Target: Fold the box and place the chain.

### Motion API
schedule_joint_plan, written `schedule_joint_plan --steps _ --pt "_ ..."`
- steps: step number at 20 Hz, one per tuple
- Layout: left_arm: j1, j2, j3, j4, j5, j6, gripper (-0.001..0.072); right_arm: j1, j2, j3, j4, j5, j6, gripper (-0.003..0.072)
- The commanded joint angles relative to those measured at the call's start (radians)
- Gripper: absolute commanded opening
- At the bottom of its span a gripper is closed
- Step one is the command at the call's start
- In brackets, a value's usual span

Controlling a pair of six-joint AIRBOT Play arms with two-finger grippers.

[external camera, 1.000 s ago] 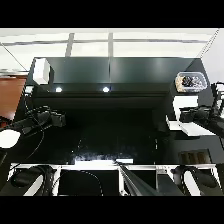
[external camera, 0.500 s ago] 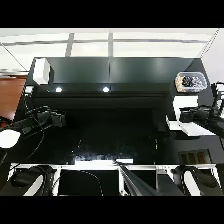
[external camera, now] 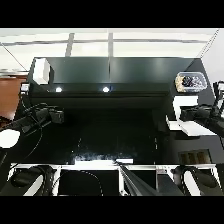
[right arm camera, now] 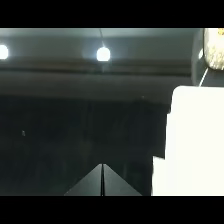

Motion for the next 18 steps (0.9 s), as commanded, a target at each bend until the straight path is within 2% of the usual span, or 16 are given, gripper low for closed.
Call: schedule_joint_plan --steps 1,4,6,7,8,9,11,12,13,15,18 --pt "0.002 0.0 0.0 -0.004 0.174 -0.002 0.0025 0.001 -0.003 -0.001 0.047 -0.199 0.0 0.001" --pt "0.002 -0.013 0.0 -0.04 0.273 -0.001 0.0025 0.0 -0.034 0.01 0.054 -0.651 0.001 0.0011" --pt "0.002 -0.04 0.0 -0.06 0.278 -0.002 0.0025 -0.001 -0.088 0.074 0.04 -0.828 -0.002 0.001" --pt "0.002 -0.058 0.0 -0.081 0.275 -0.002 0.0026 -0.014 -0.137 0.127 0.009 -0.846 -0.013 0.0011" --pt "0.001 -0.079 0.0 -0.108 0.277 -0.002 0.0029 -0.043 -0.211 0.203 -0.019 -0.817 -0.013 0.001" --pt "-0.001 -0.098 0.0 -0.129 0.28 -0.001 0.013 -0.087 -0.301 0.296 -0.023 -0.739 -0.012 0.0011" --pt "-0.017 -0.133 0.0 -0.132 0.292 -0.001 0.0682 -0.192 -0.481 0.489 -0.02 -0.52 0.047 0.0015" --pt "-0.019 -0.149 0.002 -0.132 0.291 -0.001 0.0713 -0.249 -0.572 0.585 -0.02 -0.402 0.103 0.0244" --pt "-0.022 -0.16 0.003 -0.132 0.283 -0.001 0.0712 -0.302 -0.654 0.668 -0.02 -0.279 0.139 0.0702" --pt "-0.025 -0.171 0.007 -0.131 0.273 0.0 0.0713 -0.391 -0.771 0.769 -0.032 -0.05 0.181 0.072" --pt "-0.032 -0.171 0.012 -0.131 0.226 0.034 0.0713 -0.515 -0.862 0.829 -0.155 0.177 0.339 0.072"
